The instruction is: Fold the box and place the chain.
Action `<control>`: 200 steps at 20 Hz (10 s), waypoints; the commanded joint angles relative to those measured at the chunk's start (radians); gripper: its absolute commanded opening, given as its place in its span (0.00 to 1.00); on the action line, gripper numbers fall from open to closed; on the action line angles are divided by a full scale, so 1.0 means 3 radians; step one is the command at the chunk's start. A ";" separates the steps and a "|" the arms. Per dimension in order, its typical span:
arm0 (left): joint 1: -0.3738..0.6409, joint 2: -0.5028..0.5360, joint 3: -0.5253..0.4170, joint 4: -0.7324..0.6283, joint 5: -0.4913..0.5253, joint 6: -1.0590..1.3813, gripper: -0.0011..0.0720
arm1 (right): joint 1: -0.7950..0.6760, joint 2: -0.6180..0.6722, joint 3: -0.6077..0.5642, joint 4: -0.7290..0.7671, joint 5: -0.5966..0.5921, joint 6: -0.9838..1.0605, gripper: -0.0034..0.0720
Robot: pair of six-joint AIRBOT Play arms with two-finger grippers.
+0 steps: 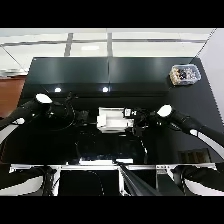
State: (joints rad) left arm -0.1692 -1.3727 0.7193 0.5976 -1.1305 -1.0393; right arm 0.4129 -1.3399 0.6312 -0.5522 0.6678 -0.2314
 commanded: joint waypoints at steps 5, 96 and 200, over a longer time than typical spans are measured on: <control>-0.0273 0.0003 0.0134 -0.0134 0.0069 -0.0014 0.94 | 0.0003 0.0001 0.0000 0.0001 0.0001 0.0001 0.19; -0.2028 -0.0488 0.1326 0.3028 0.0149 -0.4050 0.05 | 0.0001 0.0120 0.0001 -0.0202 0.0076 0.0244 0.99; -0.2031 -0.0488 0.1326 0.3030 0.0146 -0.4045 0.05 | 0.0721 -0.0095 0.1312 -0.2675 0.1240 0.7577 0.52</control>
State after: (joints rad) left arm -0.7784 -1.5192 1.1164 1.5055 -1.0851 -2.2543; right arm 0.5873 -1.3605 0.9867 -1.2339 1.0267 1.8900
